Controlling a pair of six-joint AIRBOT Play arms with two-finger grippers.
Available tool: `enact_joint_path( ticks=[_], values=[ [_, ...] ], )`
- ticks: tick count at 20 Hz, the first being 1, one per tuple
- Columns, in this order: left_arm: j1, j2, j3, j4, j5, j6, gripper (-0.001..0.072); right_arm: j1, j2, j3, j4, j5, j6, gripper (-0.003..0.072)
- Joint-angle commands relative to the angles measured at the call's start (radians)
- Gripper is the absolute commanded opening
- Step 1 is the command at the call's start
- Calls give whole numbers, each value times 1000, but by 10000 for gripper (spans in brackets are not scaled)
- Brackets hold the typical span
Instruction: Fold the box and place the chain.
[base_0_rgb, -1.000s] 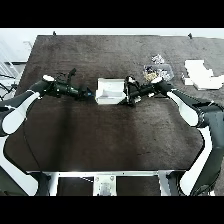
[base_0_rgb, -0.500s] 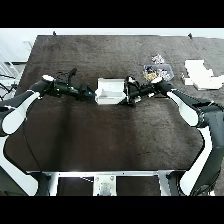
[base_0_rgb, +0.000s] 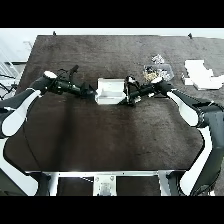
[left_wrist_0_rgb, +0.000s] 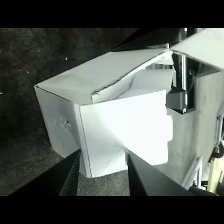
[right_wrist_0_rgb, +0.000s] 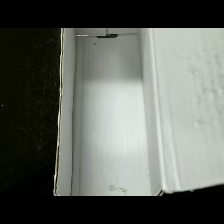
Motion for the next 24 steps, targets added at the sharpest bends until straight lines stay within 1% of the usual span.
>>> enact_joint_path(
  ticks=[1,5,9,12,17,21,24],
  values=[
    [-18,5,13,46,15,-53,361,1,-1,0,0,0,0,501],
    [-42,5,32,69,32,-79,361,1,-1,0,0,0,0,501],
    [-65,5,82,157,29,-164,361,1,-1,0,0,0,0,501],
    [-100,5,111,281,23,-269,361,1,-1,0,0,0,0,501],
    [-129,6,114,319,46,-327,361,1,-1,0,0,0,0,501],
    [-159,6,168,410,68,-404,361,1,-1,0,0,0,0,501],
    [-172,6,177,452,66,-449,361,1,-1,0,0,0,0,501]
  ],
)
